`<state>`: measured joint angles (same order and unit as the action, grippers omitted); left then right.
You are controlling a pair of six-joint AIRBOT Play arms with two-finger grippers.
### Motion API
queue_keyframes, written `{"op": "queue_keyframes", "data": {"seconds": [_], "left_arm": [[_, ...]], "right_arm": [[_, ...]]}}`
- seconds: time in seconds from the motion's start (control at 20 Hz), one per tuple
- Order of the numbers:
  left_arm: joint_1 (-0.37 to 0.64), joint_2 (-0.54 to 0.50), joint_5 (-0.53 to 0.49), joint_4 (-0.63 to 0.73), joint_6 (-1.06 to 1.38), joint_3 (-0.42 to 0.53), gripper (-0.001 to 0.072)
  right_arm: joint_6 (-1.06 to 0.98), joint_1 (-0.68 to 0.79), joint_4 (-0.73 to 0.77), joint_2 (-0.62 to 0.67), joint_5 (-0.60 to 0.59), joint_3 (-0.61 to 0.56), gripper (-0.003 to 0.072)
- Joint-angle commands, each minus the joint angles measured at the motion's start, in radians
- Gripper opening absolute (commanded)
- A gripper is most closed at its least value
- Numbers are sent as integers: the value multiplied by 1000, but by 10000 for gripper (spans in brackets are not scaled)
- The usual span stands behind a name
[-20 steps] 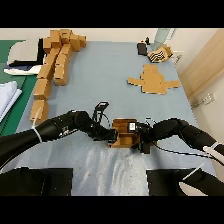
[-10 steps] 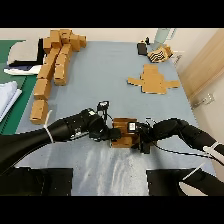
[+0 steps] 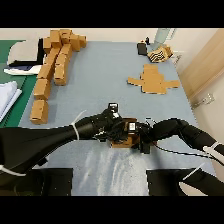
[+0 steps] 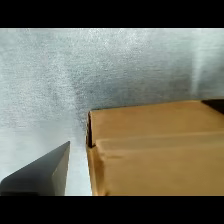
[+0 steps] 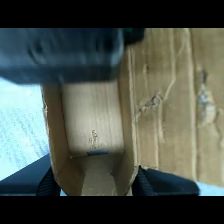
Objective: Fold the box.
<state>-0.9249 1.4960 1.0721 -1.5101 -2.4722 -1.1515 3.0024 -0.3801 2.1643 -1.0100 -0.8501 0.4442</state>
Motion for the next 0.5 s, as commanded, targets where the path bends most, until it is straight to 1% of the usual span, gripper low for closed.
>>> {"op": "queue_keyframes", "data": {"seconds": [0.0,0.2,0.25,0.3,0.35,0.45], "left_arm": [[-9,46,53,-28,-19,-35,464],[-11,49,35,-28,-14,-35,460],[-11,53,27,-28,-21,-35,325],[-11,59,17,-27,-18,-35,40],[-15,63,7,-24,-14,-35,17],[-21,69,2,-24,-14,-35,17]], "right_arm": [[0,0,0,0,0,0,512],[0,0,0,0,0,0,511],[0,0,0,0,0,0,511],[0,0,0,0,0,0,512],[0,0,0,0,0,0,512],[0,0,0,0,0,0,511]]}}
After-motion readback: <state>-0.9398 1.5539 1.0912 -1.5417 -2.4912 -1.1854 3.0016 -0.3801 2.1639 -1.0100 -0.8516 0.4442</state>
